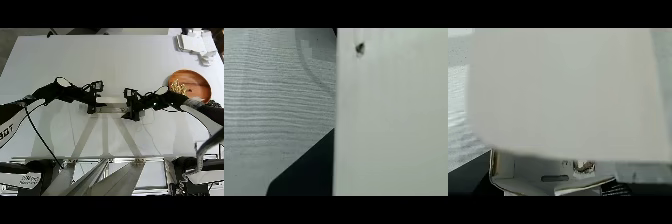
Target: Fold the box and place the chain.
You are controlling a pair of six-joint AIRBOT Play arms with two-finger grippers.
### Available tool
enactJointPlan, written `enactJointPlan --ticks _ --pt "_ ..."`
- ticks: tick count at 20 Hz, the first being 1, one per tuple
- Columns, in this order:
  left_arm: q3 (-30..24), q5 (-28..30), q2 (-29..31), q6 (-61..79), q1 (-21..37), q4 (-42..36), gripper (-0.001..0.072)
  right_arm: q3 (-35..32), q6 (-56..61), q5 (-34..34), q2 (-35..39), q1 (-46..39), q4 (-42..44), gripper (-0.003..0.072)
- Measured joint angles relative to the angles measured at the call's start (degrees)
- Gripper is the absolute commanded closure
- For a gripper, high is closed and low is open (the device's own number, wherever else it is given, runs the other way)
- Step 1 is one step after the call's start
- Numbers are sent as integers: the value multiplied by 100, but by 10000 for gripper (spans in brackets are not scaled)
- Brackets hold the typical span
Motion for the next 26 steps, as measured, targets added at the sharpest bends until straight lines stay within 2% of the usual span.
enactJointPlan --ticks 2,9,13,16,17,18,20,23,26 --pt "0 15 -2 -4 7 -11 481 -2 0 7 0 2 -2 127" --pt "0 -4 216 -57 39 238 477 -2 -2 -4 0 2 -2 127" --pt "0 -63 734 -796 186 1193 480 -2 -2 -13 0 2 -2 127" --pt "0 -328 1281 -1711 522 2039 531 -2 -2 -13 0 2 0 127" --pt "0 -494 1460 -1971 634 2260 681 -2 -2 -13 0 2 0 127" --pt "0 -682 1613 -2153 708 2398 699 -2 -2 -13 0 2 0 127" --pt "0 -1167 1843 -2402 767 2435 697 -2 -2 -15 0 2 -2 127" --pt "-13 -1731 1952 -2577 605 1926 701 -2 -2 -13 0 2 0 127" --pt "-17 -1663 1818 -2638 280 1189 701 -2 -2 -13 0 2 0 127"
